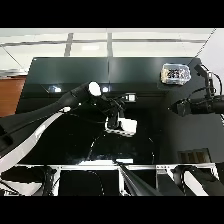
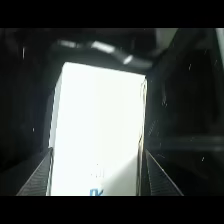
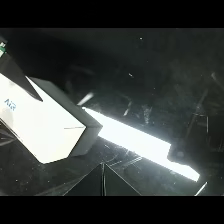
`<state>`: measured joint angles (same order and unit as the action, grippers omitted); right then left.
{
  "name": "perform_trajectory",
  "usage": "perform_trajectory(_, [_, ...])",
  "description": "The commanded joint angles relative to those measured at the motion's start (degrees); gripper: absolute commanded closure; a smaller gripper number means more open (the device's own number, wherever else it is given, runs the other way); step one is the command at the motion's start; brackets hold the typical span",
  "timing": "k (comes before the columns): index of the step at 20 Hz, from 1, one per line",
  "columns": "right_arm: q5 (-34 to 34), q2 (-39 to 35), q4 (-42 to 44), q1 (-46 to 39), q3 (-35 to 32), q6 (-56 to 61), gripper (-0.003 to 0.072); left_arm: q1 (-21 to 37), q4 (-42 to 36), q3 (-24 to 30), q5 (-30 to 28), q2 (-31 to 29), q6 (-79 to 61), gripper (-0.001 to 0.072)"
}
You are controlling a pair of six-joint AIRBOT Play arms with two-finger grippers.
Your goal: Fold the box and place the chain.
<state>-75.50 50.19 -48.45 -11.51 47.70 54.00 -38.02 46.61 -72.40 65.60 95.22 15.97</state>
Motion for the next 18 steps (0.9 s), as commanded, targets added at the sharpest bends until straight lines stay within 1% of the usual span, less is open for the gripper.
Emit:
perform_trajectory(1, [0.15, -0.02, -0.11, -0.04, 0.04, 0.0, 0.0672, -1.97, 10.12, -0.68, 0.92, 0.07, 2.89, -0.0004])
perform_trajectory(5, [0.37, -0.04, -0.09, -0.04, 0.04, 0.02, 0.0673, -4.85, 17.49, -0.66, -2.49, 0.22, 7.3, 0.0005])
perform_trajectory(6, [0.39, -0.04, -0.09, -0.04, 0.04, 0.02, 0.0673, -5.4, 19.3, -0.76, -3.74, 0.13, 9.81, 0.0101])
perform_trajectory(7, [0.33, -0.02, -0.09, -0.04, 0.04, 0.04, 0.0673, -5.42, 21.18, -1.42, -4.24, 0.0, 14.47, 0.0319])
perform_trajectory(8, [0.28, -0.04, -0.07, -0.04, 0.04, 0.11, 0.0673, -4.74, 22.38, -2.45, -4.07, -0.33, 18.56, 0.0407])
perform_trajectory(10, [0.37, -0.04, -0.07, -0.04, 0.04, 0.28, 0.0673, -1.2, 25.05, -4.57, -3.96, -1.86, 24.2, 0.042])
perform_trajectory(11, [0.35, -0.04, -0.09, -0.04, 0.04, 0.28, 0.0673, 1.57, 27.19, -5.7, -3.96, -2.8, 27.71, 0.042])
perform_trajectory(13, [0.46, -0.02, -0.02, -0.04, 0.04, 0.55, 0.0673, 9.46, 33.03, -7.93, -3.43, -4.66, 35.52, 0.042])
perform_trajectory(15, [1.09, -0.02, -0.02, -0.04, 0.04, 1.36, 0.0673, 20.37, 36.5, -10.29, -2.82, -5.22, 42.14, 0.042])
perform_trajectory(18, [2.34, -0.04, 1.44, -0.04, 0.04, 1.07, 0.0672, 37.31, 36.28, -13.35, -3.82, -4.59, 44.54, 0.042])
